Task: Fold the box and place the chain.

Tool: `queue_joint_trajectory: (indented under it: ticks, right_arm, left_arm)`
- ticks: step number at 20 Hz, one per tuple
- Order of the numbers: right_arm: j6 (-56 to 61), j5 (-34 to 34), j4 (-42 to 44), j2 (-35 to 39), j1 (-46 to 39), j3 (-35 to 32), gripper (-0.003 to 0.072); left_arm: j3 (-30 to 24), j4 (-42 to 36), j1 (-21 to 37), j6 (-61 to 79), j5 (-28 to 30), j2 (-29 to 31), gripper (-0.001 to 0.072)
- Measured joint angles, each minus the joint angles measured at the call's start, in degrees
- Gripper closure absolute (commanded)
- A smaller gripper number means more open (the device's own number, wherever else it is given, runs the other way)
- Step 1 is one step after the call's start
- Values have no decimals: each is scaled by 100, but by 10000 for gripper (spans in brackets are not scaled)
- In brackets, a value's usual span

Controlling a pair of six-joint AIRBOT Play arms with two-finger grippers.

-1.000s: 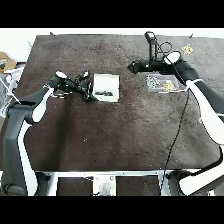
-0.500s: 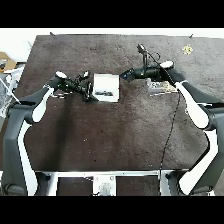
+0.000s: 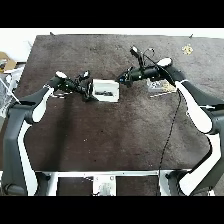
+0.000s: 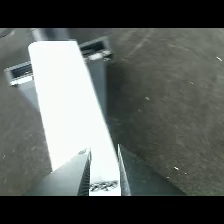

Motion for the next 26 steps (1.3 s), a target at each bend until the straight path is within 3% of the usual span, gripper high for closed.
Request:
queue_joint_trajectory:
  ticks: [3, 5, 6, 14, 15, 24, 26]
  right_arm:
    - [-170, -409, -302, 293, 258, -350, 477]
    - [-398, -706, -415, 391, 420, -581, 324]
    - [-503, -846, -450, 422, 487, -662, 322]
    - [-898, -1176, -533, 492, 748, -896, 322]
    - [-966, -1147, -531, 476, 765, -901, 384]
    - [-1550, -1558, -509, 361, 992, -911, 383]
    - [-1591, -1714, -501, 358, 988, -907, 445]
  left_arm:
    - [0, 0, 0, 0, 0, 0, 358]
    - [0, 0, 0, 0, 0, 0, 358]
    - [0, -2, 0, 0, 0, 0, 358]
    - [0, -2, 0, 0, -2, 0, 358]
    - [0, 0, 0, 0, 0, 0, 358]
    - [0, -2, 0, 0, 0, 0, 358]
    - [0, -4, 0, -2, 0, 0, 358]
